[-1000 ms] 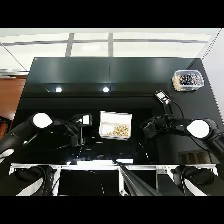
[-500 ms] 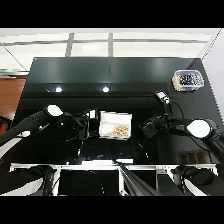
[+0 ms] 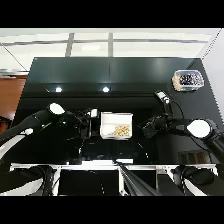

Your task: Fold the box and place the chain.

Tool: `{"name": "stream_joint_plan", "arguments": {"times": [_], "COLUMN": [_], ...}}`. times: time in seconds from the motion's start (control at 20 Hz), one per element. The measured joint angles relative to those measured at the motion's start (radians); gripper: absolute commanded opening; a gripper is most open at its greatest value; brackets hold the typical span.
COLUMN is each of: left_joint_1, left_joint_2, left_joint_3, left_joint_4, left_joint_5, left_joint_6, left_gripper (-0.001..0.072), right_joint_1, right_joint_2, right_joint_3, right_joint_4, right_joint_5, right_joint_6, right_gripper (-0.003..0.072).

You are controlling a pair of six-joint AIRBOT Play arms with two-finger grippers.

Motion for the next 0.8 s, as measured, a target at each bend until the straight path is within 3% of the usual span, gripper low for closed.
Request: {"name": "stream_joint_plan", "arguments": {"times": [0.8], "left_joint_1": [-0.021], "left_joint_2": [-0.001], "left_joint_3": [0.001], "left_joint_4": [0.054], "left_joint_5": [-0.028], "left_joint_6": [-0.028], "left_gripper": [0.0709], "right_joint_1": [0.000], "right_joint_2": [0.000], "right_joint_3": [0.000], "right_joint_4": [0.000], "right_joint_5": [0.000], "right_joint_6": [0.000], "right_gripper": [0.0282]}}
